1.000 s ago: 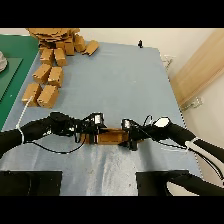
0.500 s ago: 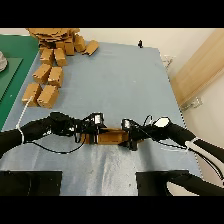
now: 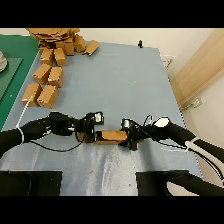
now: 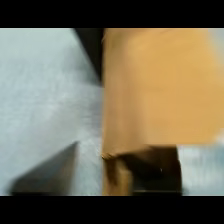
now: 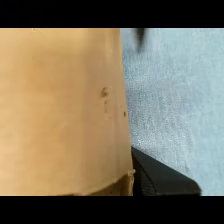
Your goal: Fold the box.
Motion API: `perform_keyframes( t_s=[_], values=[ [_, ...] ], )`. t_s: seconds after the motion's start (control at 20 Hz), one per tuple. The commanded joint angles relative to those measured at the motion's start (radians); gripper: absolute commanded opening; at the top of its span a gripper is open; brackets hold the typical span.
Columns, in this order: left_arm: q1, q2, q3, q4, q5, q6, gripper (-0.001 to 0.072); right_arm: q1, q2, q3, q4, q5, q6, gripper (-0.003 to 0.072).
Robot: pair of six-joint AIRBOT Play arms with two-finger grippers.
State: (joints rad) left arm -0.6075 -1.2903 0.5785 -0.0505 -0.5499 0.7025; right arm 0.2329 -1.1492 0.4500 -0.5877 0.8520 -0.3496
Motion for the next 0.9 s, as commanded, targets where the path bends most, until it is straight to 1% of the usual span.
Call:
perform_keyframes(
  t_s=[0.0,0.1,0.2,0.25,0.3,0.35,0.45,0.55,0.6,0.65,0.7,0.75,0.8,0.85],
  values=[
    [-0.002,0.000,0.000,-0.065,0.027,-0.151,0.0667,0.000,0.000,0.000,0.000,0.004,-0.003,0.0542],
    [-0.002,0.013,0.000,-0.053,0.058,-0.192,0.0667,0.000,0.000,0.000,0.000,0.004,-0.003,0.0542],
    [-0.002,0.057,0.000,-0.027,0.126,-0.195,0.0667,0.000,0.000,0.000,0.000,0.004,-0.003,0.0542],
    [-0.002,0.091,0.000,0.010,0.168,-0.214,0.0667,0.000,0.000,0.000,0.000,0.004,-0.003,0.0542],
    [-0.002,0.135,-0.001,0.060,0.207,-0.289,0.0667,0.000,0.000,0.000,0.000,0.004,-0.003,0.0542],
    [-0.002,0.180,-0.003,0.123,0.224,-0.385,0.0667,0.000,0.000,0.000,0.000,0.004,-0.003,0.0542],
    [-0.002,0.279,-0.021,0.328,0.209,-0.616,0.0667,0.000,0.000,0.000,0.001,0.004,-0.003,0.0542],
    [-0.002,0.362,-0.055,0.600,0.137,-0.922,0.0666,0.000,0.000,0.000,0.001,0.004,-0.003,0.0542],
    [-0.002,0.391,-0.071,0.736,0.085,-1.115,0.0665,0.000,0.000,0.000,0.001,0.004,-0.003,0.0542],
    [-0.002,0.409,-0.080,0.843,0.020,-1.295,0.0624,0.000,0.000,0.000,0.001,0.004,-0.003,0.0542],
    [-0.002,0.422,-0.080,0.928,-0.075,-1.475,0.0339,0.000,0.000,0.000,0.001,0.004,-0.003,0.0542],
    [-0.002,0.427,-0.080,0.967,-0.173,-1.586,0.0005,0.000,0.000,0.000,0.001,0.004,-0.003,0.0541],
    [-0.004,0.422,-0.080,0.966,-0.249,-1.659,0.0011,0.000,0.000,0.000,0.000,0.004,-0.003,0.0542],
    [-0.014,0.414,-0.077,0.939,-0.289,-1.729,0.0010,0.000,0.000,0.000,0.001,0.004,-0.003,0.0542]
  ],
)
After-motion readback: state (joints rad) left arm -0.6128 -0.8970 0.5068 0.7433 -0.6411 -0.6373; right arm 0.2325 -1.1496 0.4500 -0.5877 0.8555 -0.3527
